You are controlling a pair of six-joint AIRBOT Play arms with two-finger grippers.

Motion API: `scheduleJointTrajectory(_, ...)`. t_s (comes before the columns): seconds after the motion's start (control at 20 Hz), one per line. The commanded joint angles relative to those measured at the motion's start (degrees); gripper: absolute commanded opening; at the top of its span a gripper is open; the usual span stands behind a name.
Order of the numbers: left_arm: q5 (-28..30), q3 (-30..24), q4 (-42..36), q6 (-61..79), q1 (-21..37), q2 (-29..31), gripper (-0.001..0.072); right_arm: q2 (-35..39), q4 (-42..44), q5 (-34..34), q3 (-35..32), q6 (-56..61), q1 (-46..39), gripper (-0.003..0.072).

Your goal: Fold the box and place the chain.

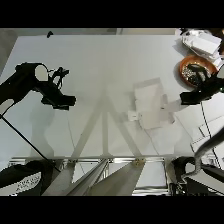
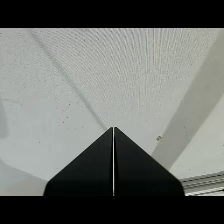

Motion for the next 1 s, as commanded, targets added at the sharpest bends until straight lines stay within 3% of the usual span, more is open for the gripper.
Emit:
scheduleJointTrajectory(0.0, 0.0, 0.0, 0.0, 0.0, 0.0, 0.0, 0.0012, 7.2, 12.2, -6.1, -8.1, -2.1, 5.2, 0.0011)
scheduleJointTrajectory(0.15, 0.0, 0.0, 0.0, 0.0, 0.0, 0.0, 0.0012, 11.9, 12.4, -16.7, -17.4, -1.8, 10.5, 0.0011)
scheduleJointTrajectory(0.3, 1.6, 0.0, 0.0, 0.0, 0.0, 0.0, 0.0012, 14.1, 12.3, -23.6, -22.5, 1.2, 13.6, 0.0011)
scheduleJointTrajectory(0.65, 17.2, 0.0, -2.2, 2.8, 0.0, -0.1, 0.0013, 14.1, 12.3, -24.7, -23.1, 1.4, 14.7, 0.0012)
scheduleJointTrajectory(0.7, 18.7, 0.0, -3.7, 5.6, 0.0, -0.3, 0.0043, 14.1, 12.3, -24.7, -23.1, 1.3, 14.7, 0.0012)
scheduleJointTrajectory(0.75, 19.1, 0.0, -6.9, 10.5, 0.0, -0.8, 0.0192, 14.1, 12.3, -24.7, -23.1, 1.4, 14.7, 0.0012)
scheduleJointTrajectory(0.8, 19.1, -0.1, -11.9, 17.5, 0.0, -1.7, 0.0443, 14.1, 12.3, -24.7, -23.1, 1.3, 14.7, 0.0012)
scheduleJointTrajectory(0.95, 17.7, -0.1, -32.3, 36.9, 0.0, -5.6, 0.0538, 14.1, 12.3, -23.8, -23.1, 1.4, 14.7, 0.0012)
